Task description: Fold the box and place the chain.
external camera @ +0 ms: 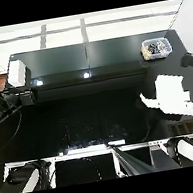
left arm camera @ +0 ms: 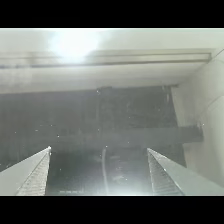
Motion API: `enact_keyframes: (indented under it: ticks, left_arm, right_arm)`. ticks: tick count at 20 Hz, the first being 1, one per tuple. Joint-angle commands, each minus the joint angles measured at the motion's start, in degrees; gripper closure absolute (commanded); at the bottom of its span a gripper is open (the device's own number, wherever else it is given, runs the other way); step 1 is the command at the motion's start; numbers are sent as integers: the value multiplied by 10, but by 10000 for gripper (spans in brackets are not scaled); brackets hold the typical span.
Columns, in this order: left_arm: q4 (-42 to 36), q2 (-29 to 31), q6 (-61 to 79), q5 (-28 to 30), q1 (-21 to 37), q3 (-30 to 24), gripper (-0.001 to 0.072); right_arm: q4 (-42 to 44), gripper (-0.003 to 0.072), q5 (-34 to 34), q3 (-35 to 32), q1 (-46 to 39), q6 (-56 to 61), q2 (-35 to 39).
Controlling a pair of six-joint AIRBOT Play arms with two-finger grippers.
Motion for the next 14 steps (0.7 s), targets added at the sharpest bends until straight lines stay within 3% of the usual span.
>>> enact_keyframes:
  ticks: [1,6,11,14]
  left_arm:
    - [-2,-14,0,-21,1,-1,0]
    - [-15,-67,0,-55,1,-1,0]
    - [-71,-115,0,-48,1,-1,0]
    - [-87,-127,0,-52,1,-1,0]
  right_arm:
    - [-23,-34,97,109,-146,15,-95]
    - [7,-34,307,255,-236,-139,-241]
    - [9,-34,542,265,-255,-207,-334]
    - [14,-34,586,265,-272,-212,-334]
